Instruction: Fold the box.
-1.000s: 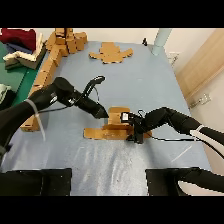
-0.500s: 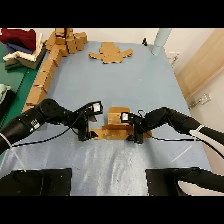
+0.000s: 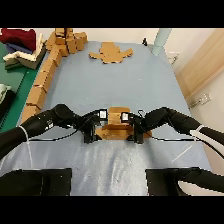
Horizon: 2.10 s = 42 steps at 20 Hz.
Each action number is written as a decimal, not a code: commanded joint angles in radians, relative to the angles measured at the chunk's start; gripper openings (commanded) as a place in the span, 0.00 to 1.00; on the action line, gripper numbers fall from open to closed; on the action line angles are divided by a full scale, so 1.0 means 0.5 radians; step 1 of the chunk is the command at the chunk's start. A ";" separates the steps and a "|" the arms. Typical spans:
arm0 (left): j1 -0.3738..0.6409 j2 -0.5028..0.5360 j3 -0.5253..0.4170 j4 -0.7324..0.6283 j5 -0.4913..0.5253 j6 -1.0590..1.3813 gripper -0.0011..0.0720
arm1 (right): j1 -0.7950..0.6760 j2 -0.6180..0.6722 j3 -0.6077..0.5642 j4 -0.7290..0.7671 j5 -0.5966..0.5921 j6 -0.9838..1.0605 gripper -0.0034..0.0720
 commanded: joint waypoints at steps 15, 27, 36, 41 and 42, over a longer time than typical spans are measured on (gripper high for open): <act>-0.134 -0.172 0.093 -0.296 0.143 0.097 0.14 | 0.001 -0.001 0.001 0.001 0.000 0.001 0.83; -0.186 -0.247 0.093 -0.422 0.206 0.177 0.72 | 0.001 -0.001 0.001 0.001 0.000 0.001 0.83; -0.163 -0.166 0.094 -0.085 0.204 -0.062 0.03 | 0.001 -0.001 0.001 0.001 0.000 0.001 0.83; -0.048 0.269 0.094 0.626 0.053 -1.200 0.03 | 0.001 -0.001 0.001 0.000 0.000 0.001 0.83; -0.005 0.365 0.093 0.742 0.002 -1.488 0.03 | 0.001 -0.001 0.002 0.000 0.000 0.001 0.83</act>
